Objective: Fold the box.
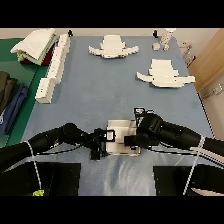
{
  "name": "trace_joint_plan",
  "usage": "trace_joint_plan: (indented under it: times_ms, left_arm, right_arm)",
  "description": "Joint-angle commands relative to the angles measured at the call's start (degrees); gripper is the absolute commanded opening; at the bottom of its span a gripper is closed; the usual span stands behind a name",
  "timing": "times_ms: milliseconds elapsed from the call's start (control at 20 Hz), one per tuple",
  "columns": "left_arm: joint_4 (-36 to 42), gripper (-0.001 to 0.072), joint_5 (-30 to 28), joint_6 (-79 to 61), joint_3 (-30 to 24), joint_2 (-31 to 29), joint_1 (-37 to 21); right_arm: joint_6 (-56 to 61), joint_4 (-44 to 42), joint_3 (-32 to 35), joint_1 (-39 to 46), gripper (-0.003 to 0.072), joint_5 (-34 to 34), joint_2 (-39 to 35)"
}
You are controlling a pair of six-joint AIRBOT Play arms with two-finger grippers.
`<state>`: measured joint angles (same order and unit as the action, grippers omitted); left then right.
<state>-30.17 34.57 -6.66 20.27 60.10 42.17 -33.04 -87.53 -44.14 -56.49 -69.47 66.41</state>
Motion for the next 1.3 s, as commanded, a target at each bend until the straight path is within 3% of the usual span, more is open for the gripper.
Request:
trace_joint_plan:
  times_ms: [0,150,350,450,550,600,700,850,1000,1150,1250]
  left_arm:
    - [0.0,0.0497,0.0,0.0,0.0,0.0,0.0]
    - [0.0,0.0497,0.0,0.0,0.0,0.0,0.0]
    - [0.0,0.0496,0.0,0.0,0.0,0.0,0.0]
    - [0.0,0.0496,0.0,0.0,0.0,0.0,0.0]
    - [0.0,0.0497,0.0,0.0,0.0,0.0,0.0]
    - [0.0,0.0497,0.0,0.0,0.0,0.0,0.0]
    - [0.0,0.0497,0.0,0.0,0.0,0.0,0.0]
    - [0.0,0.0497,0.0,0.0,0.0,0.0,0.0]
    - [0.0,0.0497,0.0,0.0,0.0,0.0,0.0]
    - [0.0,0.0497,0.0,0.0,0.0,0.0,0.0]
    - [0.0,0.0497,0.0,0.0,0.0,0.0,0.0]
  right_arm:
    - [-0.5,-0.1,-0.9,0.0,0.0363,-0.2,-0.4]
    - [-2.0,0.0,-4.9,0.0,0.0363,-3.7,-3.1]
    - [-2.5,8.3,-8.0,0.2,0.0358,-16.7,-9.0]
    - [-6.1,11.7,-7.9,3.9,0.0123,-20.0,-9.8]
    - [-12.8,11.0,-6.9,11.7,0.0004,-17.5,-8.5]
    - [-16.7,9.1,-6.2,16.2,0.0003,-14.3,-7.3]
    - [-27.1,-0.8,-5.3,26.7,0.0003,-4.9,-4.0]
    - [-50.4,-30.1,-5.4,42.1,0.0002,3.4,3.4]
    - [-70.8,-53.2,-7.1,51.0,0.0002,-2.9,13.5]
    - [-82.0,-62.4,-10.6,51.5,0.0001,-15.7,22.8]
    - [-85.8,-64.1,-11.6,49.6,0.0001,-21.1,25.1]
